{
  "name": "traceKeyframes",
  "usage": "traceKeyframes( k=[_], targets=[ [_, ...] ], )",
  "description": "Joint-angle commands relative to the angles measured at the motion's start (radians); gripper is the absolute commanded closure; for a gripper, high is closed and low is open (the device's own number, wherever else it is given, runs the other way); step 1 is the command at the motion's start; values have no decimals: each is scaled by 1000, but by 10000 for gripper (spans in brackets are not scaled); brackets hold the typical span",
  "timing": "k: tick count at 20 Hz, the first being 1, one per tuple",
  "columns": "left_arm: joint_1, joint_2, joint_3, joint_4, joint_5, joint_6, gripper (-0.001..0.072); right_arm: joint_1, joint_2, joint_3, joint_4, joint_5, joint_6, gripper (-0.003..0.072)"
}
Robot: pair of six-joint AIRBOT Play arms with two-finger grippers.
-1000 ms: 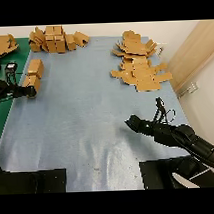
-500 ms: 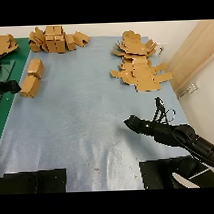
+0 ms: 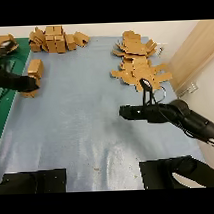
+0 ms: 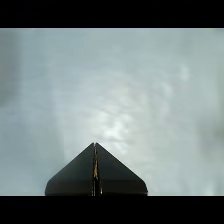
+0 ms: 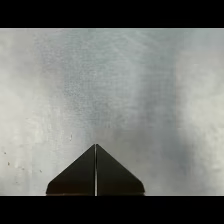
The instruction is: Fold the box.
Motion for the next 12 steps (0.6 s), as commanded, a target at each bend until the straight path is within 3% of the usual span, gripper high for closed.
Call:
traceKeyframes(
  k=[1, 5, 12],
  targets=[
    [-256, 24, -84, -8, 6, -143, 698, 1, -184, 206, -11, -157, -135, 681],
    [-395, 23, -140, -5, 93, -193, 697, 3, -282, 307, 29, -214, -184, 681],
    [-410, 23, -140, -6, 83, -190, 696, 2, -282, 307, 44, -219, -183, 681]
  ],
)
